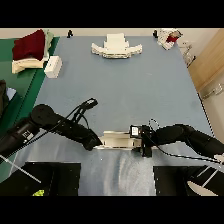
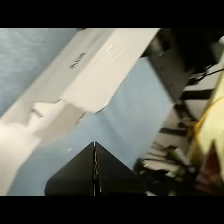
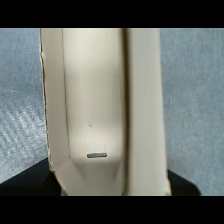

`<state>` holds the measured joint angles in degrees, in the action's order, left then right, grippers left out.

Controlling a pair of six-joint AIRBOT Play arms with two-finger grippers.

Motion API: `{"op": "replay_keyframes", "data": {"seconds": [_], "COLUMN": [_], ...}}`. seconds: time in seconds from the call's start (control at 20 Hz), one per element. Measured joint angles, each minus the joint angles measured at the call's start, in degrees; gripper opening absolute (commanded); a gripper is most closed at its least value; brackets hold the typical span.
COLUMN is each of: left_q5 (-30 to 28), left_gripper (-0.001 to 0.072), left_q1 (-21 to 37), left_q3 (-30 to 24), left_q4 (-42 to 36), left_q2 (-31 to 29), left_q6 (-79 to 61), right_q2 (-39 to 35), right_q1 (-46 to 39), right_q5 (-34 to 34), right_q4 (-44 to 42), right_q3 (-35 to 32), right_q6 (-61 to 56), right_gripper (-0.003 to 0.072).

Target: Fold the box.

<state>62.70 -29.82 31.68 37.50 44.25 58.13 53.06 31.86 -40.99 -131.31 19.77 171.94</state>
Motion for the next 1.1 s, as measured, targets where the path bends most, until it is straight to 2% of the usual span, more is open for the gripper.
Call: {"op": "replay_keyframes", "data": {"seconds": [0.15,0.3,0.5,0.7,0.95,1.1], "left_q5": [-6.58,-9.68,-9.31,-8.13,-6.62,-5.51], "left_gripper": [0.0012,0.0012,0.0012,0.0012,0.0010,0.0010], "left_q1": [-2.45,0.42,4.39,5.40,5.44,6.49], "left_q3": [2.05,5.27,8.35,9.29,9.88,11.17], "left_q4": [-3.04,-5.22,-8.59,-11.21,-13.25,-13.55], "left_q2": [4.63,12.07,22.12,30.08,34.38,32.59], "left_q6": [5.05,7.80,9.29,9.64,6.80,2.29], "right_q2": [0.00,0.00,0.00,0.00,0.00,0.00], "right_q1": [0.00,0.00,0.00,0.00,-0.02,0.00], "right_q5": [0.02,0.02,0.02,0.02,-0.02,0.02], "right_q4": [0.02,0.02,0.04,0.04,0.11,0.13], "right_q3": [0.00,0.00,0.00,0.00,0.00,0.00], "right_q6": [0.00,0.00,0.00,0.00,-0.07,0.00], "right_gripper": [0.0545,0.0545,0.0545,0.0545,0.0545,0.0545]}}
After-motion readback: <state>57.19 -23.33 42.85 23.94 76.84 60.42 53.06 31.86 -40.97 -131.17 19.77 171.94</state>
